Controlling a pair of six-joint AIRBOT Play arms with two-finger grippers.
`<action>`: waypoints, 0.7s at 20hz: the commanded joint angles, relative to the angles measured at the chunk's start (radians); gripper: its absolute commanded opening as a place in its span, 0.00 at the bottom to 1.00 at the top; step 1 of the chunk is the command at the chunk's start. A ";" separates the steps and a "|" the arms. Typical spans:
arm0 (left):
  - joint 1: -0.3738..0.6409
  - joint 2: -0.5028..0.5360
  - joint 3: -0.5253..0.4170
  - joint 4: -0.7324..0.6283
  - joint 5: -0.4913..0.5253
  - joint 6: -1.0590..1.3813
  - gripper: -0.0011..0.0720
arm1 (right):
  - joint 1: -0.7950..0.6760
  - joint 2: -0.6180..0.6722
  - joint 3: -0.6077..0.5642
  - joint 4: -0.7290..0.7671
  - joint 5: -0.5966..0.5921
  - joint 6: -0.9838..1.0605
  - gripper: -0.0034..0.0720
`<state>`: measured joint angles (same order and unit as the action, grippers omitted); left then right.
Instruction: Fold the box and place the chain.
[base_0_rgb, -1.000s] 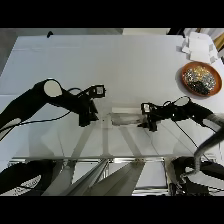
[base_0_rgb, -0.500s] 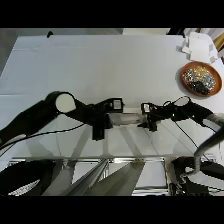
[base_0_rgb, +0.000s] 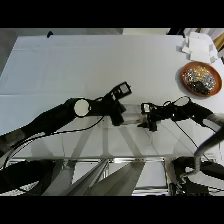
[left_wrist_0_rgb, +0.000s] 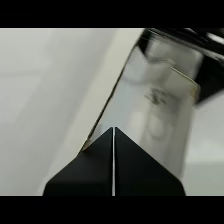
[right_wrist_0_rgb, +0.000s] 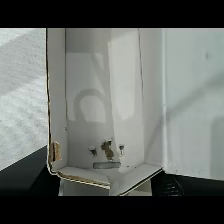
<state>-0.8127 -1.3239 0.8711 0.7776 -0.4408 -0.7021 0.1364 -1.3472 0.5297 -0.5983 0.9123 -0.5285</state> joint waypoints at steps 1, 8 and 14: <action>-0.002 -0.045 0.001 -0.005 0.188 -0.087 0.02 | 0.000 0.001 0.000 0.000 0.000 0.000 0.54; -0.004 -0.123 0.001 -0.003 0.092 -0.087 0.02 | 0.000 0.001 0.000 0.000 0.000 0.000 0.54; -0.003 -0.089 0.001 0.017 0.082 -0.084 0.02 | 0.000 0.001 0.000 0.000 0.000 0.000 0.54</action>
